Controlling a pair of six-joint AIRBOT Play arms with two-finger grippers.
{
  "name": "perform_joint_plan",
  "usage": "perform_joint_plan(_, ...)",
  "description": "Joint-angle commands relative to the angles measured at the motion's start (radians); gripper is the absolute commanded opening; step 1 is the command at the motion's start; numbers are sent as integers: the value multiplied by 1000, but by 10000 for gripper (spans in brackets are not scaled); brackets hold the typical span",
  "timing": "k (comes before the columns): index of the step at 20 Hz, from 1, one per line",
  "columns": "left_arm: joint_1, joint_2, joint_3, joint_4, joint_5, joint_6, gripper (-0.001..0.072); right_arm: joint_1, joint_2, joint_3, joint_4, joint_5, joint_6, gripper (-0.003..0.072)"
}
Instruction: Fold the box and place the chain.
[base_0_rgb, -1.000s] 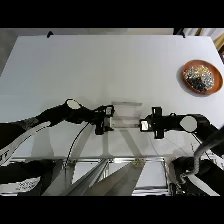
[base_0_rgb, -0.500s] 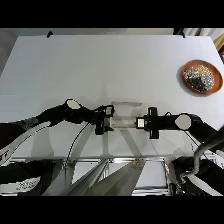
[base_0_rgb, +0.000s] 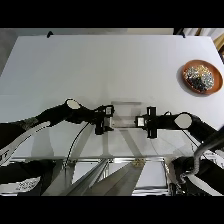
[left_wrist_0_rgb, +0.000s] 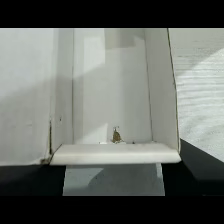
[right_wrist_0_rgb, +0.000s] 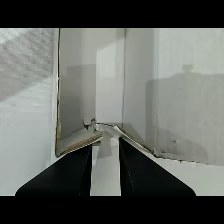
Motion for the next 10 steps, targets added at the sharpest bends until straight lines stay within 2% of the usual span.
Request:
perform_joint_plan(1, 0, 1, 0, 0, 0, 0, 212, 13, -17, 1, 16, -12, -7, 158)
perform_joint_plan(5, 0, 1, 0, 0, 0, 0, 212, 63, -51, 1, 32, -42, -8, 167)
perform_joint_plan(6, 0, 1, 0, 0, 0, 0, 212, 63, -51, 1, 32, -51, -6, 209)
perform_joint_plan(8, 0, 1, 0, 0, 0, 0, 212, 63, -51, 1, 32, -73, -6, 363)
perform_joint_plan(10, 0, 1, 0, 0, 0, 0, 212, 63, -51, 1, 32, -87, -6, 372)
